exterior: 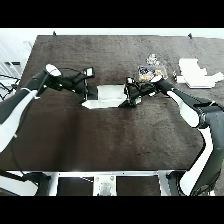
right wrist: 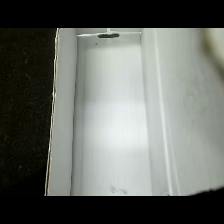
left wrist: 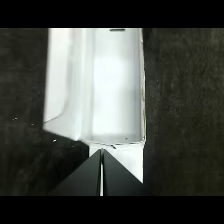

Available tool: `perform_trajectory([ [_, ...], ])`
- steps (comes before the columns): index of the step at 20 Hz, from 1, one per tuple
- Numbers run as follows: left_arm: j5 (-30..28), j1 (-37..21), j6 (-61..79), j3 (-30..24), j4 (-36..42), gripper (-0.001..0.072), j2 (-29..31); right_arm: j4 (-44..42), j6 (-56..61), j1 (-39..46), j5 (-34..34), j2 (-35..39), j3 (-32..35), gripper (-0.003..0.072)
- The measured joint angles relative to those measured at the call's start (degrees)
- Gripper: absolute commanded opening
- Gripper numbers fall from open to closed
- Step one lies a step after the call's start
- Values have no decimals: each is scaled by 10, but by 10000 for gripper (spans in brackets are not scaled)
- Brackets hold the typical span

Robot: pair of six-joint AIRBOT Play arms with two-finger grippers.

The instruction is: Fold the box and place the chain.

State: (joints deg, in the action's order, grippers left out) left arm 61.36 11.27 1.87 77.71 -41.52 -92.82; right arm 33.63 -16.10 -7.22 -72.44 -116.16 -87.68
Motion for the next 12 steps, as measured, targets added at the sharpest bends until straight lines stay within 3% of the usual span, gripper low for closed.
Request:
perform_trajectory([
  [6, 16, -45, -206, -15, -7, 18, 67, 0, 0, 0, 0, 0, 0, 583],
  [12, 9, -106, -452, -68, -15, 19, 79, 0, 0, 0, 0, 0, 0, 583],
])
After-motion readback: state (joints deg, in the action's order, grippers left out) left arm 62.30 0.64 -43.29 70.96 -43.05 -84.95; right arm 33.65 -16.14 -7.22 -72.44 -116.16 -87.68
